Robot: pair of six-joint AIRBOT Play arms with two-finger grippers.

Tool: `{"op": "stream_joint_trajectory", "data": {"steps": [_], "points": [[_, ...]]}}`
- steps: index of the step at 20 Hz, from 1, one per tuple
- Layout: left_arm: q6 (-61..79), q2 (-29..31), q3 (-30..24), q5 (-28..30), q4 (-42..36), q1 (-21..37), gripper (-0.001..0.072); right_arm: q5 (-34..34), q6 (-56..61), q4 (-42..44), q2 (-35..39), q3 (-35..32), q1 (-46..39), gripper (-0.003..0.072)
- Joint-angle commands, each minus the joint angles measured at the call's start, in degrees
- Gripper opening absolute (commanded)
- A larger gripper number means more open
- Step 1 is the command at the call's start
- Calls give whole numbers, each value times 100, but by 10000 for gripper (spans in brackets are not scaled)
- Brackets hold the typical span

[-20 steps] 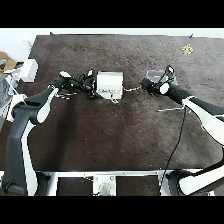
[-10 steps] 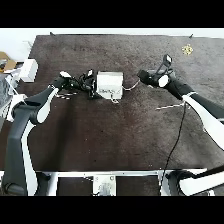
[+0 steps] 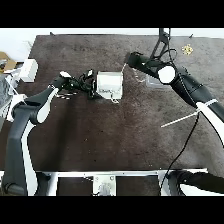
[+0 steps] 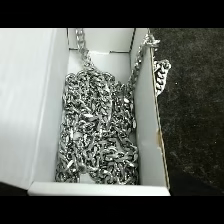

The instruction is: Fold the box and place the chain.

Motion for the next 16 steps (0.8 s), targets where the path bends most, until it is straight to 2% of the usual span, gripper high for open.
{"op": "stream_joint_trajectory", "data": {"steps": [1,10,12,15,16], "points": [[0,0,2,2,2,0,225,-275,-33,-7,79,199,483,3],[0,0,2,0,0,0,224,-629,-35,-7,-197,264,662,3],[-2,0,2,0,0,0,225,-372,-35,-7,-413,264,662,3],[0,0,2,2,0,0,225,629,-50,-162,-651,262,662,5],[0,0,2,2,0,0,224,1054,-59,-409,-660,260,660,167]]}}
